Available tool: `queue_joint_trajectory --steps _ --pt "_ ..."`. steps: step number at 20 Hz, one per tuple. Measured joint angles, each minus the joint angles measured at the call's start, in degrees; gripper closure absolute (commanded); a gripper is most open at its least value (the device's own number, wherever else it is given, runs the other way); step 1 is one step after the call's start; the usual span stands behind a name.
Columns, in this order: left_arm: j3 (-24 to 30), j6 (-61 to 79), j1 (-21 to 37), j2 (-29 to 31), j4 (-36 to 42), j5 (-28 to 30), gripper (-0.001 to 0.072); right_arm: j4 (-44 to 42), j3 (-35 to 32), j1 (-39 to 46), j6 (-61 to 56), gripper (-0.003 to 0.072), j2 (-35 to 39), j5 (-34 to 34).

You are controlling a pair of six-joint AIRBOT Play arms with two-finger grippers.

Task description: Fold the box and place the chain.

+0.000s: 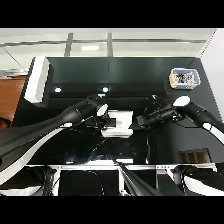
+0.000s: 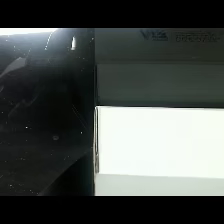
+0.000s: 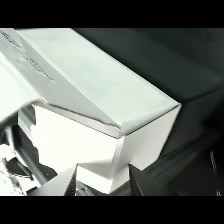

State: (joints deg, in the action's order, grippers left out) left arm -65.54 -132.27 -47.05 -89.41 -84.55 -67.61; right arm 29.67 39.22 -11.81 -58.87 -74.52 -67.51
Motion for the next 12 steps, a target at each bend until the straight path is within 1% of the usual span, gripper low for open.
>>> queue_joint_trajectory --steps 1,2,5,12 --pt "0.0 0.0 0.0 0.0 0.0 0.0 0.0684 1.5 0.7 -1.2 -1.4 0.0334 0.0 0.8" --pt "0.0 0.0 0.0 0.0 0.0 0.0 0.0684 3.2 1.5 -2.4 -3.0 0.0389 0.0 1.4" --pt "0.0 -0.1 0.0 0.0 0.0 0.0 0.0683 9.6 4.6 -5.9 -10.4 0.0389 0.0 2.9" --pt "0.0 0.0 0.0 0.0 0.0 0.0 0.0683 28.9 10.8 -15.6 -33.5 0.0389 -0.8 5.8"
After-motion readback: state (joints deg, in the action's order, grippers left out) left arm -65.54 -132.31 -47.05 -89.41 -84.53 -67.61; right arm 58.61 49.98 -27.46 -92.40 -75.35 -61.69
